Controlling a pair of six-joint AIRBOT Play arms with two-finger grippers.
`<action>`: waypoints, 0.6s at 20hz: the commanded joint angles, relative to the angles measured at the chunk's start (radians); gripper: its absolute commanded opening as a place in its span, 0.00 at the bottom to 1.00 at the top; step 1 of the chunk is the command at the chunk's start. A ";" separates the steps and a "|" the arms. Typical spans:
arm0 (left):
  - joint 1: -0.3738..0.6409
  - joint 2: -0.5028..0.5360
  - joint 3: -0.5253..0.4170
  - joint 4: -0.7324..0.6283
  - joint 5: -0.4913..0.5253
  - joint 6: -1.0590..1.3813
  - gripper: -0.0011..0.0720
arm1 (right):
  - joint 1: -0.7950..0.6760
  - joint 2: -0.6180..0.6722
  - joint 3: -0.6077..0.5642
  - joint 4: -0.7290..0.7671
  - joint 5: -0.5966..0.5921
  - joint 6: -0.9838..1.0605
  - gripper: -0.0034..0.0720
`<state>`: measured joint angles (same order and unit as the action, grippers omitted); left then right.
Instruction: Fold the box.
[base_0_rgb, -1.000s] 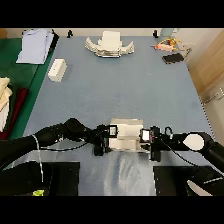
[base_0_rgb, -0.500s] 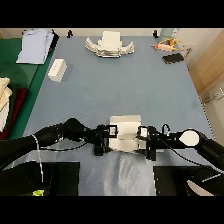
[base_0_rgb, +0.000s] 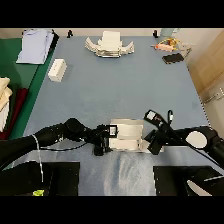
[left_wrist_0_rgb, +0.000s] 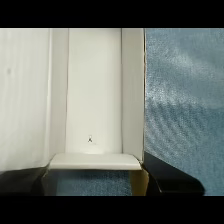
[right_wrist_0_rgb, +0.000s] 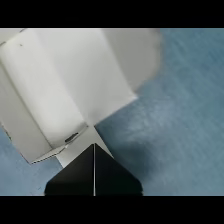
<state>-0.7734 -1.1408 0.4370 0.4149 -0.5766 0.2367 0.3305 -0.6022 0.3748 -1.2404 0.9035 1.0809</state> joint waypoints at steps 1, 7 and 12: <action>0.000 0.000 0.000 0.000 0.000 0.002 0.70 | -0.001 0.050 0.116 -0.374 0.204 0.665 0.05; 0.000 0.000 0.000 0.000 0.000 0.002 0.70 | -0.124 -0.038 0.110 -0.484 0.412 1.003 0.05; 0.000 0.000 0.000 0.000 0.000 0.002 0.70 | -0.131 -0.195 0.027 -0.130 0.249 0.797 0.05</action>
<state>-0.7734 -1.1412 0.4370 0.4152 -0.5766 0.2390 0.2115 -0.7269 0.4328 -1.5780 1.2274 1.9663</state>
